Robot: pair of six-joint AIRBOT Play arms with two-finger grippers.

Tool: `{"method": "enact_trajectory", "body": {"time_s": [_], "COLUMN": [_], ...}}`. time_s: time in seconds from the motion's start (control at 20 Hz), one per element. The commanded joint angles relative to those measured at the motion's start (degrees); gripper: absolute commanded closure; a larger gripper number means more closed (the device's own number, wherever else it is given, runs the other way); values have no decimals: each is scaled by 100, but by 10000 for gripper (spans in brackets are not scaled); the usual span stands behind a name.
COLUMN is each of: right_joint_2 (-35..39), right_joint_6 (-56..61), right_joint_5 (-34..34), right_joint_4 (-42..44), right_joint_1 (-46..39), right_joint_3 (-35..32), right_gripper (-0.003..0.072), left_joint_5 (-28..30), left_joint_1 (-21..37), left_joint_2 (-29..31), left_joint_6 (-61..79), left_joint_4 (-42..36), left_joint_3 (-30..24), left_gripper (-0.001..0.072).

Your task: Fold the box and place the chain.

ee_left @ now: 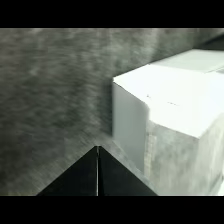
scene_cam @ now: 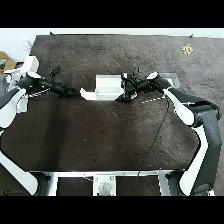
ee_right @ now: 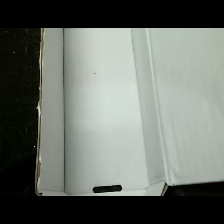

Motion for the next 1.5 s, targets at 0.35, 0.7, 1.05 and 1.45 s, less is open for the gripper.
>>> {"method": "enact_trajectory", "body": {"time_s": [0.35,0.7,1.05,1.45], "right_joint_2": [-2,-2,-2,-2], "right_joint_6": [0,2,0,2], "right_joint_5": [2,0,2,2], "right_joint_4": [0,0,0,2], "right_joint_1": [4,4,4,4], "right_joint_3": [0,0,0,0], "right_gripper": [246,246,246,246], "left_joint_5": [151,-251,-308,-181], "left_joint_1": [-356,-413,-643,-1154], "left_joint_2": [-31,-31,-31,-31], "left_joint_6": [595,782,782,-409], "left_joint_4": [-992,-1646,-1679,28], "left_joint_3": [-319,-302,-234,798], "left_gripper": [699,696,409,409]}}
